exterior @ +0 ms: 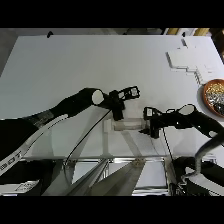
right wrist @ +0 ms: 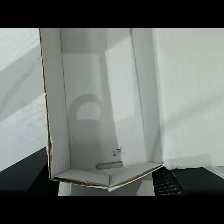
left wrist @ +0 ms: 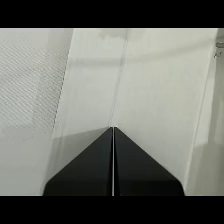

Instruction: Fold the box and place the chain.

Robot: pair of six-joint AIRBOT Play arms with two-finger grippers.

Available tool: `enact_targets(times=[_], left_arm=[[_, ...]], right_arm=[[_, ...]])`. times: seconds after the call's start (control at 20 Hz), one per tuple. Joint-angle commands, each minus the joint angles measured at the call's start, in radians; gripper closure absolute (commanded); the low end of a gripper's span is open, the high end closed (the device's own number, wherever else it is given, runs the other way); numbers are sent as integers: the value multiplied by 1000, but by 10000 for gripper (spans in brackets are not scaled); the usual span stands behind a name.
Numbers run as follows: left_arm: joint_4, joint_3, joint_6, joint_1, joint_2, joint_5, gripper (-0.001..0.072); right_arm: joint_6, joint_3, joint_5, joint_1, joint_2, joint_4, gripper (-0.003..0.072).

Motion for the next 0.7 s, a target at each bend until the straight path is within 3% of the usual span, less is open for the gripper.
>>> enact_targets(times=[0.0,0.15,0.3,0.65], left_arm=[[29,6,-14,6,28,-55,708],[131,6,-5,10,138,-249,705],[177,3,-3,7,167,-447,709],[175,-81,16,-5,169,-481,709]], right_arm=[[0,1,0,0,0,0,285],[0,1,0,0,0,0,285],[0,1,0,0,0,0,285],[0,1,0,0,0,0,285]])
